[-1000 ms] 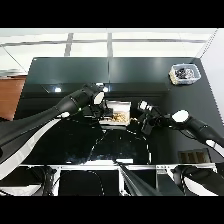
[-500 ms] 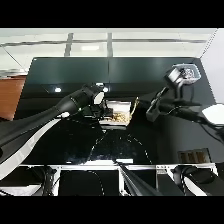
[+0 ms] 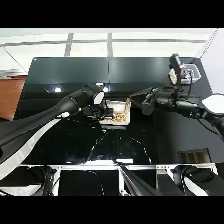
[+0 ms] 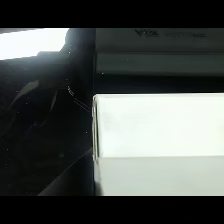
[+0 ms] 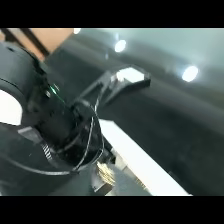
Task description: Fold the box and place the chain.
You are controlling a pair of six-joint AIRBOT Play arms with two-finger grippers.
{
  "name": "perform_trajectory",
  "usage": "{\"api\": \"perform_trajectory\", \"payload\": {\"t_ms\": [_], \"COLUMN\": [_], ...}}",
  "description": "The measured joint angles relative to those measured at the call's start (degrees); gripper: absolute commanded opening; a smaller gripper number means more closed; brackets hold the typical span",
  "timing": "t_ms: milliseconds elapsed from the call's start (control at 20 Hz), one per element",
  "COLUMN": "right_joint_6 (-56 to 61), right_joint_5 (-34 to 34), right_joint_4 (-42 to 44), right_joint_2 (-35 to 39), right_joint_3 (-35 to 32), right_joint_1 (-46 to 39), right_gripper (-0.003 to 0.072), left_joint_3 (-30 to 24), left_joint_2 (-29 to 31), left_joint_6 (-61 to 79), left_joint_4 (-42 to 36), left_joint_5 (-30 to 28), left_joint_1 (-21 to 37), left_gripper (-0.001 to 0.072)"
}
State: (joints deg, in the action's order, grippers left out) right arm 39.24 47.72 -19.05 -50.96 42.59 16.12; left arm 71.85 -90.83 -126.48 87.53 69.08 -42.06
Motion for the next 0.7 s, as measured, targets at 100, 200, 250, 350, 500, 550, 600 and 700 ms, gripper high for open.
{"api": "perform_trajectory", "payload": {"t_ms": [100, 200, 250, 350, 500, 550, 600, 700], "right_joint_6": [1.0, 1.5, 1.7, 2.0, 2.2, 2.2, 2.4, 2.4], "right_joint_5": [1.2, 2.3, 2.4, 2.9, 3.2, 3.2, 3.6, 4.1], "right_joint_4": [0.3, 0.1, -0.2, -1.2, -4.4, -5.3, -6.0, -6.9], "right_joint_2": [-1.5, -2.3, -2.6, -2.8, -3.0, -3.1, -3.1, -3.1], "right_joint_3": [0.0, 0.1, 0.1, 0.2, 0.2, 0.2, 0.2, 0.2], "right_joint_1": [0.2, -0.6, -1.3, -3.8, -7.9, -9.0, -9.7, -10.8], "right_gripper": [0.0269, 0.0269, 0.0269, 0.0269, 0.0268, 0.0268, 0.0268, 0.0269], "left_joint_3": [0.0, 0.0, 0.0, 0.0, 0.0, 0.0, 0.0, 0.0], "left_joint_2": [0.0, 0.0, 0.0, 0.0, 0.0, 0.0, -0.1, -0.2], "left_joint_6": [0.0, 0.0, 0.0, 0.0, 0.0, 0.0, 0.0, -1.6], "left_joint_4": [0.0, 0.0, 0.0, 0.0, 0.0, 0.0, -0.3, -1.5], "left_joint_5": [0.0, -0.1, -0.1, -0.3, -0.3, -0.4, -0.6, -1.0], "left_joint_1": [0.0, 0.0, 0.0, 0.0, 0.0, 0.0, 0.0, 0.0], "left_gripper": [0.0028, 0.0027, 0.0028, 0.0028, 0.0028, 0.0028, 0.0028, 0.0031]}}
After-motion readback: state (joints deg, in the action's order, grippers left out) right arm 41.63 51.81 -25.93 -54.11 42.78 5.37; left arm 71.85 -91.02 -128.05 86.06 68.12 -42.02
